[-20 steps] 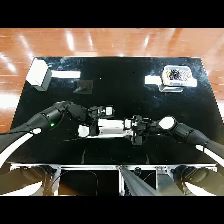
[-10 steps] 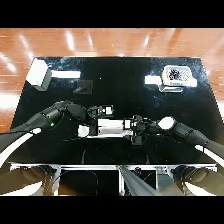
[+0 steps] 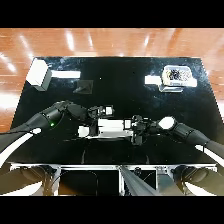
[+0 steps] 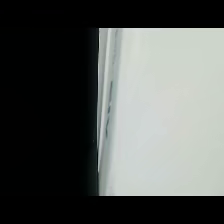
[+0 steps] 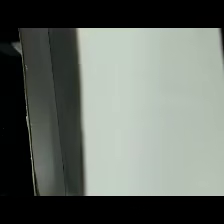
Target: Fold the box and place the chain.
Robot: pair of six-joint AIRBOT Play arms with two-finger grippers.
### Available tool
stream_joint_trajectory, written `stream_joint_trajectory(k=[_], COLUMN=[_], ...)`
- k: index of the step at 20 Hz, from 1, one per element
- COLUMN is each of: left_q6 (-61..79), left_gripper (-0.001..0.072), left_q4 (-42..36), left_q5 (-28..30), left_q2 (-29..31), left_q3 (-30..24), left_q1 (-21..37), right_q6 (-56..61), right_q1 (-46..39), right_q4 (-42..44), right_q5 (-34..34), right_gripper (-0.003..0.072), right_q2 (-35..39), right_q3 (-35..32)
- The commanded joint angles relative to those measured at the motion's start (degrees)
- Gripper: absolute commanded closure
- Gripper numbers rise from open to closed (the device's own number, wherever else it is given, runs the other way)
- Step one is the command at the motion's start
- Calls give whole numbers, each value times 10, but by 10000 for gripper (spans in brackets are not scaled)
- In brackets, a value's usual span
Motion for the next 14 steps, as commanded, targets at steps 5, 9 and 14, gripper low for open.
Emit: stream_joint_trajectory(k=[5,9,14], left_q6=[1,1,1], left_gripper=[690,690,690], left_q4=[-12,-14,-15], left_q5=[-2,5,7], left_q2=[0,0,0], left_q3=[0,0,0], left_q1=[0,0,0], right_q6=[0,0,0], right_q1=[0,0,0], right_q4=[0,1,0], right_q5=[4,4,4], right_gripper=[97,115,115], right_q2=[0,0,0], right_q3=[0,0,0])
